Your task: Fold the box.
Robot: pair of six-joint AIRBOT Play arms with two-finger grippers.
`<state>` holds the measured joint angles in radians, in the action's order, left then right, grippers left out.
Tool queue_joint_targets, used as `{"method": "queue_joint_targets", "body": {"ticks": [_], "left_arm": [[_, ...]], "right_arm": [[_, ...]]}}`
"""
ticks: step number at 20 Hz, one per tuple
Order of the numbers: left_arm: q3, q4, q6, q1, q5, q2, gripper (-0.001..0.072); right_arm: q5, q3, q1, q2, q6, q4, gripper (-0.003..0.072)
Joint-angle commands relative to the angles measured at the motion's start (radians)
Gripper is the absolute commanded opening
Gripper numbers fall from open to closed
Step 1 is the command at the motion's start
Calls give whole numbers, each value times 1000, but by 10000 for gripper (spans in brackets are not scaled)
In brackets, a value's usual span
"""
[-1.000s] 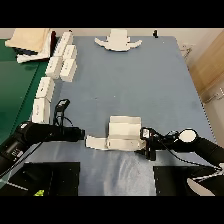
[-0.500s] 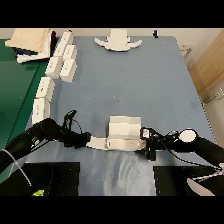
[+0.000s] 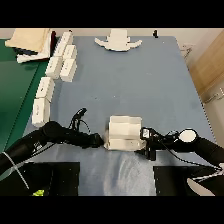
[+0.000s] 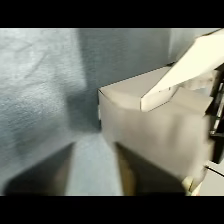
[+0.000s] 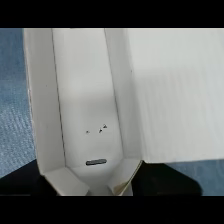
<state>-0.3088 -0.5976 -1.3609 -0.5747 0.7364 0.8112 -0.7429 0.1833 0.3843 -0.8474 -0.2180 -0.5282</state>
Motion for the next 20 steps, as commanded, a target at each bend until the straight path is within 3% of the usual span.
{"method": "queue_joint_targets", "body": {"ticks": [1,7,12,20], "left_arm": [[-2,20,9,-24,-34,-8,528],[-2,23,2,-23,-102,-8,528],[-2,-44,-47,-22,-108,-7,529],[-62,0,-46,-23,-68,-46,530]], "right_arm": [[0,0,0,0,0,0,595],[0,0,0,0,0,0,595],[0,0,0,0,0,0,595],[0,0,0,0,0,1,595]]}}
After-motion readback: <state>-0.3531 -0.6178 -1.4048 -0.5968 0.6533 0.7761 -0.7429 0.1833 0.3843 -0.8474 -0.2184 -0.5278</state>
